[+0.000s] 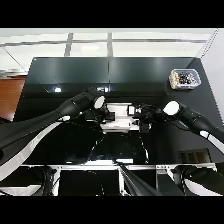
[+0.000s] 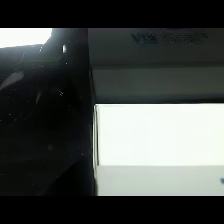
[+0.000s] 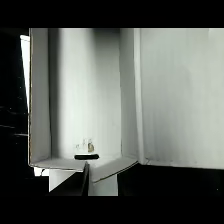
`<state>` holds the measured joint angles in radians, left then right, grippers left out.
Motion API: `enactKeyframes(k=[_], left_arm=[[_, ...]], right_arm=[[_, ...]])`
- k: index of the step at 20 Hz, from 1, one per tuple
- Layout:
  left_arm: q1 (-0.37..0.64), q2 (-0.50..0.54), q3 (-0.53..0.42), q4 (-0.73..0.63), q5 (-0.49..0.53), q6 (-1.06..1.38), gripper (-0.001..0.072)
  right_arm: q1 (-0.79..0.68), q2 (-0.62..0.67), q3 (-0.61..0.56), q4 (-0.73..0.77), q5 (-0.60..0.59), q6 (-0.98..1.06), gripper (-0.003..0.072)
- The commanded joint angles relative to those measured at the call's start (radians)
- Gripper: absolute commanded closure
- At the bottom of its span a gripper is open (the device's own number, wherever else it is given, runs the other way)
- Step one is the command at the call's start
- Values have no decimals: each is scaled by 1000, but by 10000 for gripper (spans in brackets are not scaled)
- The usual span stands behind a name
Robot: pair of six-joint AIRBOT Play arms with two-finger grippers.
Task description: Fold the box and place the chain.
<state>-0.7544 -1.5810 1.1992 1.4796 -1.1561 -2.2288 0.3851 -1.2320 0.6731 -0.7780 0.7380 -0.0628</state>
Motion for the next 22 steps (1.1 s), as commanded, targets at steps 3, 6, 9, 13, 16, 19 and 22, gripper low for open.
enactKeyframes(k=[3, 6, 9, 13, 16, 19, 22], left_arm=[[0, 0, 1, 0, 1, 0, 680], [0, 0, 1, 0, 3, 0, 680], [0, 0, 1, 0, 3, 0, 680], [0, 0, 1, 0, 4, 0, 680], [0, 0, 1, 0, 11, 3, 680], [0, 0, 1, 0, 21, 3, 680], [0, 0, 1, -3, 27, 3, 680]], right_arm=[[27, -7, 0, 51, -40, 0, 486], [27, -7, 0, 52, -39, 0, 486], [29, -7, 0, 53, -36, 0, 486], [28, -7, 1, 71, -20, 0, 343], [28, -7, 1, 70, -13, -1, 317], [29, -7, 1, 76, -7, -1, 377], [31, -19, 1, 180, -9, -29, 376]])
